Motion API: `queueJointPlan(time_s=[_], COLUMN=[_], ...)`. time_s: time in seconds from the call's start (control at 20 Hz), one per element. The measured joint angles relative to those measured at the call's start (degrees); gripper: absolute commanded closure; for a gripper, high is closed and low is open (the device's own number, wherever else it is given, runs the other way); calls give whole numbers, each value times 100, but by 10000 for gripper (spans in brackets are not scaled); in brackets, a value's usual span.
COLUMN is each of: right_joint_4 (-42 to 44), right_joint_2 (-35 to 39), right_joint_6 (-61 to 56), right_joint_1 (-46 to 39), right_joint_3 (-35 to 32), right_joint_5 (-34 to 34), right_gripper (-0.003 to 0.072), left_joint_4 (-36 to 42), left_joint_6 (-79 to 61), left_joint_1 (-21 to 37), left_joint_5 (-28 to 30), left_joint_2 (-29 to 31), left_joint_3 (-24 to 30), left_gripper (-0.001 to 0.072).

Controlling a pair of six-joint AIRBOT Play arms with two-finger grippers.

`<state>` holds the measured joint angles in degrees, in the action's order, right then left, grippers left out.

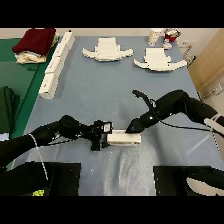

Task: Fold the box.

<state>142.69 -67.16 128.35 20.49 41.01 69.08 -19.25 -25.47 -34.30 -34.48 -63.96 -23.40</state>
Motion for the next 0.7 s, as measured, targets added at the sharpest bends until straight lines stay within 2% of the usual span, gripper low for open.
queueJointPlan(time_s=[0.3,0.6,0.65,0.7], right_joint_4=[-111,-317,-396,-494], right_joint_2=[953,1440,1484,1517], right_joint_6=[446,800,817,831], right_joint_1=[612,1438,1582,1711], right_joint_3=[-828,-1091,-1104,-1110], right_joint_5=[-1558,-2391,-2490,-2566], right_gripper=[685,682,612,441], left_joint_4=[0,-2,-2,-2], left_joint_6=[0,0,0,0], left_joint_1=[0,0,0,0], left_joint_5=[0,0,0,0], left_joint_2=[0,0,0,0], left_joint_3=[0,0,-2,0], left_gripper=[245,245,245,245])
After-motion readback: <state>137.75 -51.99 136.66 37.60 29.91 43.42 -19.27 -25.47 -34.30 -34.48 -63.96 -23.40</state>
